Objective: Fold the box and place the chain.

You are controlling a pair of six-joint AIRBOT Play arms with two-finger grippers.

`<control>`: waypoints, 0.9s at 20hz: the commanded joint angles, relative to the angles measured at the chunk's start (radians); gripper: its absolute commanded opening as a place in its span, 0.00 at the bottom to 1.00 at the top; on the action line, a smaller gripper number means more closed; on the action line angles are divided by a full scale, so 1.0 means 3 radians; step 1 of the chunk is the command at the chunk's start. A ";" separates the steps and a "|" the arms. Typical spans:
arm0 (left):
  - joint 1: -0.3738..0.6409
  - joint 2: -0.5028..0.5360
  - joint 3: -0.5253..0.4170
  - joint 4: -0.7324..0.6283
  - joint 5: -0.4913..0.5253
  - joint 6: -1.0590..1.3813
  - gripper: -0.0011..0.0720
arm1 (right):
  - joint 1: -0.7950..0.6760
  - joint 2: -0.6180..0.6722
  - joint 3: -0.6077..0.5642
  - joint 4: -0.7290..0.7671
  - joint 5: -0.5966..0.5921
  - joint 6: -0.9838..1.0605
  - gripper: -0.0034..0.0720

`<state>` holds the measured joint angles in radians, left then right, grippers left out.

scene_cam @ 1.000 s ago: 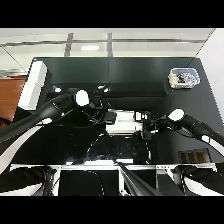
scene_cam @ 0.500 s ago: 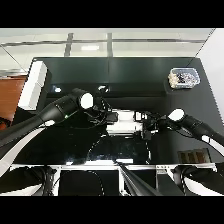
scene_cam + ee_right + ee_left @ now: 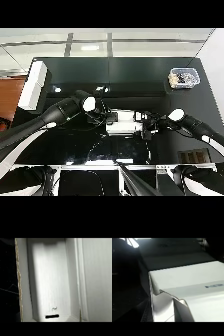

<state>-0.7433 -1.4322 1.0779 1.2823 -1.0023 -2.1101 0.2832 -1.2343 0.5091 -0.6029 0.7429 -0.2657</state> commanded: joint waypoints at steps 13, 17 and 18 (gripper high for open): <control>-0.0294 -0.0450 0.0417 0.0284 -0.0371 -0.0486 0.40 | -0.0001 -0.0001 0.0001 0.0000 0.0001 0.0000 0.58; -0.0350 -0.0502 0.0504 0.0455 -0.0434 -0.0741 0.40 | -0.0003 -0.0001 0.0001 0.0000 0.0001 0.0000 0.58; -0.0360 -0.0505 0.0507 0.0551 -0.0493 -0.0913 0.40 | -0.0001 -0.0001 0.0001 0.0000 0.0001 0.0000 0.58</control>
